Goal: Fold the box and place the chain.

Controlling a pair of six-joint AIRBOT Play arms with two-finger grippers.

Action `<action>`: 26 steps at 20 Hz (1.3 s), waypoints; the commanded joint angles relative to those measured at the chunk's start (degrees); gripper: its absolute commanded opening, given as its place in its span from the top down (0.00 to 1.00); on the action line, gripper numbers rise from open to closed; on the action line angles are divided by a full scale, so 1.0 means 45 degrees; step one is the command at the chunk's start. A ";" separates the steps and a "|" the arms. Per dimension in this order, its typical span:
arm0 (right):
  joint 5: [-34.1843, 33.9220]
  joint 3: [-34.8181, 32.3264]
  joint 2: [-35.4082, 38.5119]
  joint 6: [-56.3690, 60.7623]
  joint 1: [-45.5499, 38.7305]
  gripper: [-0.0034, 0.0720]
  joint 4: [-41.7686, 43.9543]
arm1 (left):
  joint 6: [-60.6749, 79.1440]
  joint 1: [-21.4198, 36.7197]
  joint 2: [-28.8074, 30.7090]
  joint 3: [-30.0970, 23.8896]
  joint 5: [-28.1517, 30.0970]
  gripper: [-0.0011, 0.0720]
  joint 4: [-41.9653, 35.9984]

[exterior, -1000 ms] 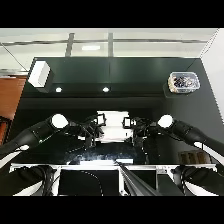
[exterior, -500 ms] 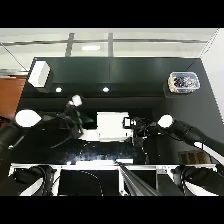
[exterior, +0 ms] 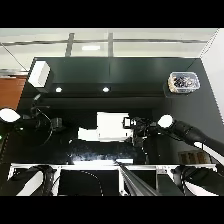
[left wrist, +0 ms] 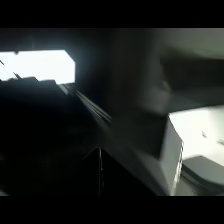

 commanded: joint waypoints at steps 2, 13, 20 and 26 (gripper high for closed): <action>0.0000 -0.0005 -0.0005 0.0000 0.0015 0.54 0.0000 | 0.0529 0.0345 -0.2545 -0.0563 -0.0908 0.95 -0.2273; -0.0005 -0.0005 -0.0005 0.0005 0.0015 0.54 0.0005 | 0.3949 -0.3264 -0.4483 -0.0432 0.0160 0.94 -0.5552; -0.0005 -0.0005 -0.0005 0.0000 0.0015 0.54 0.0005 | 0.4405 -0.3264 -0.4381 0.0797 -0.0291 0.11 -0.5527; -0.0005 -0.0005 -0.0005 0.0000 0.0015 0.54 0.0005 | 0.4114 -0.3745 -0.4381 0.1778 -0.0903 0.11 -0.5542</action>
